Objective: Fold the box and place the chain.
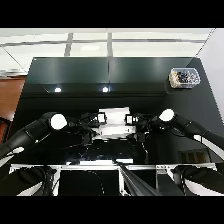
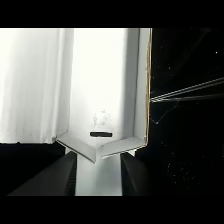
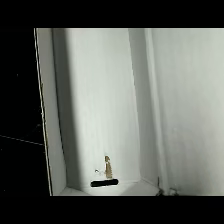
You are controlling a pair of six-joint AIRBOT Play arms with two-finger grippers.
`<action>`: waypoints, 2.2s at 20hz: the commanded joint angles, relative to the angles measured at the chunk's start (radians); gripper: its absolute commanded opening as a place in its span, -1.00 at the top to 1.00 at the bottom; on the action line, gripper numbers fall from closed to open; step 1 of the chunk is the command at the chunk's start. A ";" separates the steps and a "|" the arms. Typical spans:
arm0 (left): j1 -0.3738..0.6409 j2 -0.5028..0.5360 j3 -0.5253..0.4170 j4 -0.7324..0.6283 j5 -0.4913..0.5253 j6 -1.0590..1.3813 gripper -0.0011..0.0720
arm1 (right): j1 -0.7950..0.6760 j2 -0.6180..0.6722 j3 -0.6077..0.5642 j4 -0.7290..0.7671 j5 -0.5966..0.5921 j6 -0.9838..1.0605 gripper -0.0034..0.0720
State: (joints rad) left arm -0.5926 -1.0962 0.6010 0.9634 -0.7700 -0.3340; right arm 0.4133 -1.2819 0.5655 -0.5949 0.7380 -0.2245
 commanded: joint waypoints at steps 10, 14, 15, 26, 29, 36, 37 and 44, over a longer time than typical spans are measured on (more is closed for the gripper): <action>-0.001 -0.076 0.000 -0.217 0.063 -0.014 0.37 | 0.000 0.000 0.000 0.000 0.000 0.000 0.55; -0.001 -0.076 0.000 -0.217 0.067 -0.013 0.43 | 0.000 0.000 0.000 0.000 0.000 0.000 0.55; -0.001 -0.076 0.000 -0.216 0.067 -0.012 0.75 | 0.000 0.000 0.000 0.000 -0.001 0.000 0.55; -0.002 -0.076 0.000 -0.213 0.082 0.036 -0.05 | 0.000 0.000 0.000 0.000 -0.001 0.000 0.55; -0.002 -0.076 0.000 -0.209 0.082 0.038 0.35 | 0.000 0.000 0.000 0.000 -0.001 0.000 0.55; 0.020 -0.039 0.026 -0.079 0.002 -0.101 0.89 | 0.000 0.000 0.000 0.000 -0.001 0.000 0.55; 0.035 -0.012 0.031 -0.031 -0.016 -0.166 0.90 | 0.000 0.000 0.000 0.000 -0.001 0.000 0.55; 0.459 0.099 0.028 0.019 -0.335 -0.534 0.89 | 0.000 0.000 0.000 0.000 -0.001 0.000 0.55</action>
State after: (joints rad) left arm -0.3050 -1.0203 0.6308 0.9588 -0.9180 -0.7544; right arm 0.4129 -1.2819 0.5659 -0.5949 0.7364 -0.2245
